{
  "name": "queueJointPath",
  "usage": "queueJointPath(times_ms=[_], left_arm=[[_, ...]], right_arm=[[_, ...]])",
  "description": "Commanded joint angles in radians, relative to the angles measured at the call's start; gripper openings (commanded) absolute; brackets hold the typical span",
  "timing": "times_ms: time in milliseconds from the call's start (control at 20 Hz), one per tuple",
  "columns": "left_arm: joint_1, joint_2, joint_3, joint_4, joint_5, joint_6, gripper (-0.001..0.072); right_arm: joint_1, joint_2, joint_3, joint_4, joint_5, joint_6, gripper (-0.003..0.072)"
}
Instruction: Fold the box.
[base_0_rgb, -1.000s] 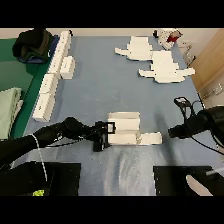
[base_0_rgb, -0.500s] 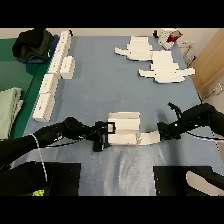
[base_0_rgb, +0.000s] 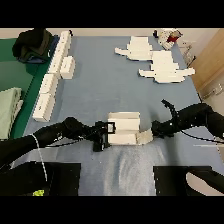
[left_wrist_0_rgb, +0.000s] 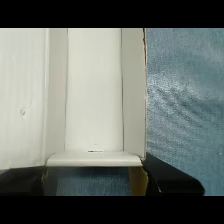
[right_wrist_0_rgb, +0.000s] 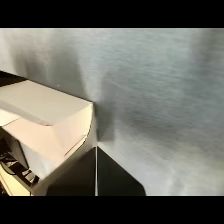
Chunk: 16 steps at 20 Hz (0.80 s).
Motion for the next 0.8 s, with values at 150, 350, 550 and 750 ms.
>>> queueJointPath(times_ms=[150,350,550,750], left_arm=[[0.001,-0.001,0.001,0.000,0.000,0.000,0.0404],[0.001,-0.001,0.001,0.000,0.000,0.000,0.0404],[0.001,-0.001,0.001,0.000,0.000,0.000,0.0404],[0.001,-0.001,0.001,0.000,0.000,0.000,0.0404]], right_arm=[[0.055,0.127,0.000,0.056,-0.011,-0.002,0.0350],[0.164,0.118,0.000,0.016,0.089,0.008,0.0367],[0.290,0.097,0.009,-0.089,0.209,0.137,0.0366],[0.447,0.095,0.056,-0.280,0.271,0.397,0.0365]])
